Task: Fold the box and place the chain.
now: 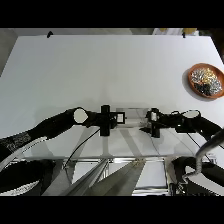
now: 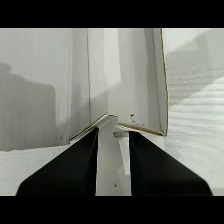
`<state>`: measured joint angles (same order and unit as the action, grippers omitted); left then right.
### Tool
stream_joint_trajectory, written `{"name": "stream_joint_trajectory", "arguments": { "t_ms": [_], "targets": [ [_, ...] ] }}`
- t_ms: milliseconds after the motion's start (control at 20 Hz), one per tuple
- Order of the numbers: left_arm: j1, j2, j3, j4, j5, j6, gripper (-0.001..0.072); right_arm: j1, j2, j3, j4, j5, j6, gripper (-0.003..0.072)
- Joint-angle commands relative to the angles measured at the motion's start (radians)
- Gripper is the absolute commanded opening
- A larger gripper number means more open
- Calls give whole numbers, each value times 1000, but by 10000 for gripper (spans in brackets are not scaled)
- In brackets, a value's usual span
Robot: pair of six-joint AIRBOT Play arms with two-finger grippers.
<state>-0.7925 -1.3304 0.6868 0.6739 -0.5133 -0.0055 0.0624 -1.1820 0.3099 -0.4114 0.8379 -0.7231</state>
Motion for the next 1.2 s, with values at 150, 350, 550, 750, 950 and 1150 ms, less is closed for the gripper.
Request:
{"name": "stream_joint_trajectory", "arguments": {
  "t_ms": [150, 350, 550, 750, 950, 1150],
  "targets": [
    [-9, -2, 1, -55, 20, 10, 194, 0, 1, 0, 0, 0, 0, 356],
    [-35, -32, 1, -108, 48, 10, 210, 0, 1, 0, 0, 0, 0, 356],
    [-47, -49, 1, -117, 51, 9, 464, 0, 1, 0, 0, 0, 0, 356],
    [-46, -48, 1, -116, 51, 8, 456, 0, 1, 0, 0, 0, 0, 356],
    [-30, 15, 1, -13, 39, -158, 199, 0, 1, 0, 0, 0, 0, 356],
    [34, 168, 1, 290, -76, -589, 4, 0, 1, 0, 0, 0, 0, 356]
  ]
}}
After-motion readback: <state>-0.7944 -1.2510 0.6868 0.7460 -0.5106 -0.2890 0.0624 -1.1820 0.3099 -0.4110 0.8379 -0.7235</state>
